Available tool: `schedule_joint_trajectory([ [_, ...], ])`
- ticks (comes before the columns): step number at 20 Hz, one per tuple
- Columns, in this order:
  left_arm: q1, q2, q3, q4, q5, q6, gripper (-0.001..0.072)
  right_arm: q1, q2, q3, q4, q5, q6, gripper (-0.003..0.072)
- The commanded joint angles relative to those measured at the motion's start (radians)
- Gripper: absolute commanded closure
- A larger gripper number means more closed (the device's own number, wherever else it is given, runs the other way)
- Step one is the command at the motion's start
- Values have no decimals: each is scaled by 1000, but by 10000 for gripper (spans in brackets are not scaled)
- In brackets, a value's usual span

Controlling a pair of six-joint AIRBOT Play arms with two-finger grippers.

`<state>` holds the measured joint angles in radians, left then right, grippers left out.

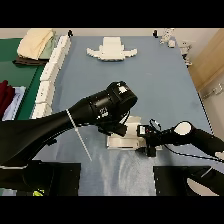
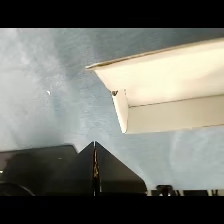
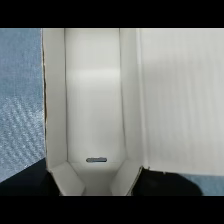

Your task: Fold the box.

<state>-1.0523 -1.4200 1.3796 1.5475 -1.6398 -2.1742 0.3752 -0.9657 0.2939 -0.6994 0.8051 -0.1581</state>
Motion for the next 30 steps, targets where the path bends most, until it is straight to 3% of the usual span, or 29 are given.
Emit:
schedule_joint_trajectory([
  [1, -4, 4, 9, 6, 48, 218, 696, 1, 1, 0, 0, 0, 0, 178],
  [4, 41, 93, -60, -7, 164, 393, 696, 1, 1, 0, 0, 0, 0, 178],
  [8, 198, 317, -274, -129, 286, 747, 696, 1, 1, 0, 0, 0, 0, 178],
  [11, 354, 468, -450, -318, 387, 1182, 695, 0, 1, 0, 0, 0, 0, 178],
  [13, 460, 513, -542, -440, 454, 1378, 685, 1, 1, 0, 0, 0, 0, 177],
  [14, 498, 520, -581, -494, 470, 1497, 376, 0, 1, 0, 0, 0, 0, 178],
  [15, 527, 521, -624, -544, 497, 1635, 11, 1, 1, 0, 0, 0, 0, 178],
  [20, 559, 521, -838, -768, 767, 1994, 8, 0, 1, 0, 0, 0, 0, 178],
  [24, 512, 521, -998, -972, 876, 2330, 8, 1, 1, 0, 0, 0, 0, 178],
  [28, 476, 501, -1028, -1091, 985, 2365, 8, 1, 1, 0, 0, 0, 0, 178],
  [30, 472, 470, -1024, -1120, 975, 2414, 7, 1, 1, 0, 0, 0, 0, 178],
])
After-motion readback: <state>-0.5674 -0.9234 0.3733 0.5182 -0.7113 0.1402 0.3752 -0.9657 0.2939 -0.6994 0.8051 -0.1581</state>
